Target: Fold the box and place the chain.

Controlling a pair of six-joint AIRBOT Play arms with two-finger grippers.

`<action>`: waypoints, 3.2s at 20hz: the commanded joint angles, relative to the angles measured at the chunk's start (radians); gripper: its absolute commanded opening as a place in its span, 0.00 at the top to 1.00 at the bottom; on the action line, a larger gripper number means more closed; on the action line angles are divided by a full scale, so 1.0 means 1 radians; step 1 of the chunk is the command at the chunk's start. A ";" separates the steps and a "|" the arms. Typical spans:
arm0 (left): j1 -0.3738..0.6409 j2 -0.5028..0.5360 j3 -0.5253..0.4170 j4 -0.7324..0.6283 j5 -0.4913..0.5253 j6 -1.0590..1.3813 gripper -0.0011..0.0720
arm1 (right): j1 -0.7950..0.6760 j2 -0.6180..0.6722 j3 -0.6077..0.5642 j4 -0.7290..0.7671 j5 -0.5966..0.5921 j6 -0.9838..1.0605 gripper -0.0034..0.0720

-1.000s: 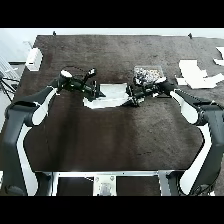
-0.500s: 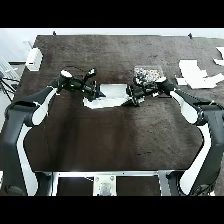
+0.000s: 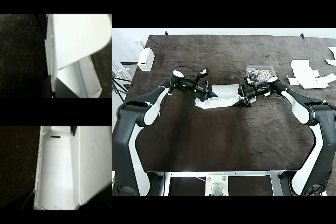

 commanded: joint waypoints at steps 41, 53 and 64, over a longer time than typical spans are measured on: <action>-0.001 0.000 0.001 0.000 0.002 0.000 0.96 | 0.016 -0.006 0.001 -0.032 -0.069 -0.024 0.48; -0.001 0.000 0.001 -0.002 0.010 0.000 0.96 | 0.017 -0.006 0.001 -0.032 -0.069 -0.024 0.48; 0.013 0.046 0.001 -0.047 -0.084 0.000 0.38 | 0.017 -0.006 0.001 -0.032 -0.069 -0.024 0.48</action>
